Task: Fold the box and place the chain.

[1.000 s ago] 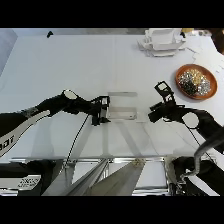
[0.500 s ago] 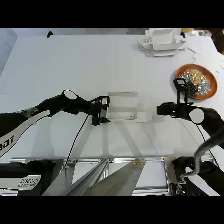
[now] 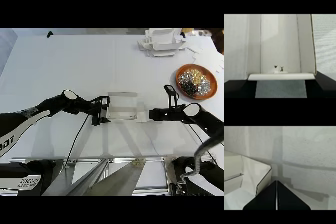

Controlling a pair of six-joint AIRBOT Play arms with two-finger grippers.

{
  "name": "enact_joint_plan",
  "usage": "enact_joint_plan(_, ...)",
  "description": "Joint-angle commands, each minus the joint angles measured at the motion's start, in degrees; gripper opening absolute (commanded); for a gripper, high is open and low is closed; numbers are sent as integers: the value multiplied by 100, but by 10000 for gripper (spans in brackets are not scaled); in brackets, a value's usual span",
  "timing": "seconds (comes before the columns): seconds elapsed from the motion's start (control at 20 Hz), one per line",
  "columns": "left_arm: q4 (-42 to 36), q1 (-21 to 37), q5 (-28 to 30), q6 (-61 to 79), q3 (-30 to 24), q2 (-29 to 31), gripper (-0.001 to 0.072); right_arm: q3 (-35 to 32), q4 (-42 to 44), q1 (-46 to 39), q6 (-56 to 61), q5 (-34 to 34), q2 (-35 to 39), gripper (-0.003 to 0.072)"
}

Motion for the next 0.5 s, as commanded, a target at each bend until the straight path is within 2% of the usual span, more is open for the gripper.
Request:
enact_joint_plan(0.0,0,0,0,0,-4,0,71,-4,409,-4,-278,87,-76,13)
enact_joint_plan(0.3,0,0,0,0,-4,0,71,-4,728,-4,-323,264,-79,13)
enact_joint_plan(0.45,0,0,0,0,-4,0,71,-2,1156,-4,-675,442,-72,14)
